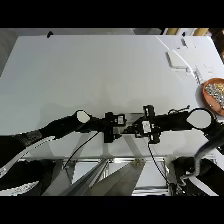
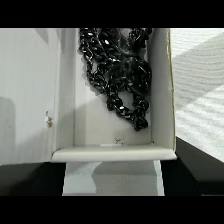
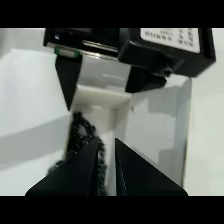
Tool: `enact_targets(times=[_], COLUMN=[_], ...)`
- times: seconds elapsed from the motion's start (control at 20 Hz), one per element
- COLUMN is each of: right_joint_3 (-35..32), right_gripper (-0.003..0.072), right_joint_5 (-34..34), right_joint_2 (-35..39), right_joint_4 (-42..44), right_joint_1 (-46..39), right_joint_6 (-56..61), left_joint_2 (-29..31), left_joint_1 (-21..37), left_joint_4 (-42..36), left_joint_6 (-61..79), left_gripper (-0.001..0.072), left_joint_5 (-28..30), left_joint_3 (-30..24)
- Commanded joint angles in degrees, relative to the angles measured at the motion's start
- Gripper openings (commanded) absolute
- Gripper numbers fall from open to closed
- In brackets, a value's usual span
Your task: Fold the box and place the chain.
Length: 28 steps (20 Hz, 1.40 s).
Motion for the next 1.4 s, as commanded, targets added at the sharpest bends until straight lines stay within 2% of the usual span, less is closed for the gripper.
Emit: enact_targets(times=[0.0,0.2,0.45,0.8,1.1,1.3,1.35], right_joint_3=[0.1,0.1,0.0,0.0,0.0,0.0,0.0], right_gripper=[0.0138,0.0139,0.0139,0.0138,0.0129,0.0090,0.0048], right_joint_5=[-0.3,4.0,3.2,0.3,-0.3,-0.9,-0.9], right_joint_2=[1.5,4.0,-1.4,-12.2,-17.5,-17.6,-17.6], right_joint_4=[-4.0,-13.4,-24.1,-27.7,-28.5,-28.5,-28.5], right_joint_1=[-4.9,-15.5,-17.6,-17.6,-17.6,-17.6,-17.6], right_joint_6=[0.0,-0.6,-0.6,-0.6,-0.6,-0.6,-0.6], left_joint_2=[0.0,0.0,0.0,0.0,0.0,0.0,0.0], left_joint_1=[0.0,0.0,0.0,0.0,0.0,0.0,0.0], left_joint_4=[0.0,0.0,0.0,0.0,0.0,0.0,0.0], left_joint_6=[0.0,0.0,0.0,0.0,0.0,0.0,0.0], left_gripper=[0.0332,0.0332,0.0331,0.0332,0.0332,0.0332,0.0332], left_joint_5=[0.0,0.0,0.0,0.0,0.0,0.0,0.0], left_joint_3=[0.0,0.0,0.0,0.0,0.0,0.0,0.0])
